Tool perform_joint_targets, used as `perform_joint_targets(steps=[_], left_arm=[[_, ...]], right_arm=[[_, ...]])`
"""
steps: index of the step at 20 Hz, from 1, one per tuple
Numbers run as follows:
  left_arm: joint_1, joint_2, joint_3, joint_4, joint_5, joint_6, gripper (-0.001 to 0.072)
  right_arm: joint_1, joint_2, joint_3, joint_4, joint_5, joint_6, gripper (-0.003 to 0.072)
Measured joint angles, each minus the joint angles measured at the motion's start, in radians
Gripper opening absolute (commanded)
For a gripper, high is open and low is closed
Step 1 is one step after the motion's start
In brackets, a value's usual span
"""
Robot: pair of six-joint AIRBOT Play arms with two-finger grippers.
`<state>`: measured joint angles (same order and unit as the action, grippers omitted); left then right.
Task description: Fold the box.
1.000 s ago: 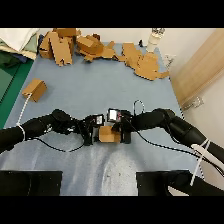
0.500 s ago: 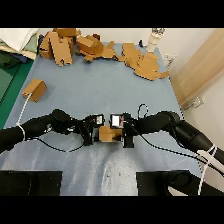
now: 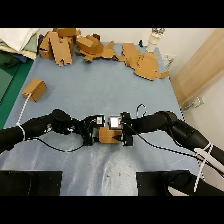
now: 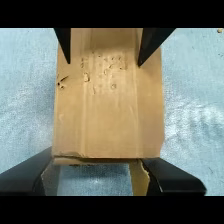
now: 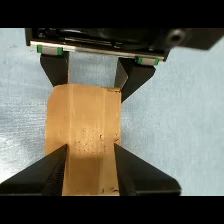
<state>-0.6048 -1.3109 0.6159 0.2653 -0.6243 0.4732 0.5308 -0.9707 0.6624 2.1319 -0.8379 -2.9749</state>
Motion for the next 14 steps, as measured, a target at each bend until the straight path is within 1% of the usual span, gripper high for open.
perform_joint_targets(steps=[14], left_arm=[[0.000, 0.000, 0.000, 0.001, -0.015, 0.002, 0.0411]], right_arm=[[0.053, -0.029, 0.000, -0.051, 0.005, -0.003, 0.0474]])
